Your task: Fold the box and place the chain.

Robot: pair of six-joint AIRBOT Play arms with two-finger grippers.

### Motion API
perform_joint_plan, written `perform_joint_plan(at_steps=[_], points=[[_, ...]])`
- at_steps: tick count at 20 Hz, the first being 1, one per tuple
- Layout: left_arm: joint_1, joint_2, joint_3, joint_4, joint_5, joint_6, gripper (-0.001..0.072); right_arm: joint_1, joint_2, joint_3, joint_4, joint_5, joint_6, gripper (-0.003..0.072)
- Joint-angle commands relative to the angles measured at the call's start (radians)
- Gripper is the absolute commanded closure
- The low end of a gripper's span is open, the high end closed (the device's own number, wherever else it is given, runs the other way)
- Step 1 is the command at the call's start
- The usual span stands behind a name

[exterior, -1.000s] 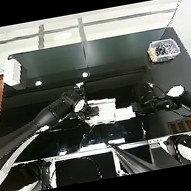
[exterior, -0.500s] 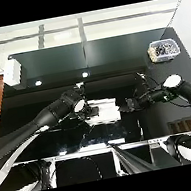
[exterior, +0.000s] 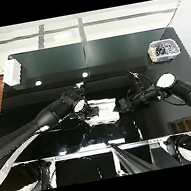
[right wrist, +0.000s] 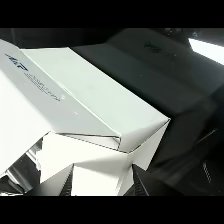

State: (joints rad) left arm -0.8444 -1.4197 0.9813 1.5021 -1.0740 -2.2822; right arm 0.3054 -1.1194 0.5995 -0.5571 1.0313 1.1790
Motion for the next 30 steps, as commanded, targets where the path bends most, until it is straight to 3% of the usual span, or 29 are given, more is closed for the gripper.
perform_joint_plan(at_steps=[1,8,12,15,17,26,30], points=[[0.001,-0.001,0.0,0.0,0.0,0.0,0.0684,0.061,-0.001,0.027,-0.103,-0.043,0.14,0.0268],[0.001,-0.001,0.0,0.0,0.0,0.0,0.0684,0.177,-0.001,0.05,-0.187,-0.172,0.272,0.0268],[0.001,-0.001,0.0,0.0,0.0,0.0,0.0684,0.241,-0.016,0.106,-0.37,-0.191,0.466,0.0269],[0.001,-0.001,0.0,0.0,0.0,0.0,0.0684,0.276,-0.048,0.154,-0.46,-0.19,0.63,0.027],[0.001,-0.001,0.0,0.0,0.0,0.0,0.0684,0.299,-0.082,0.181,-0.491,-0.161,0.683,0.0342],[0.001,-0.001,0.0,0.0,-0.004,0.0,0.0684,0.418,-0.12,0.222,-0.813,-0.068,1.038,0.0342],[0.001,-0.001,0.0,-0.001,-0.003,0.0,0.0684,0.473,-0.142,0.242,-0.83,-0.063,1.122,0.0353]])
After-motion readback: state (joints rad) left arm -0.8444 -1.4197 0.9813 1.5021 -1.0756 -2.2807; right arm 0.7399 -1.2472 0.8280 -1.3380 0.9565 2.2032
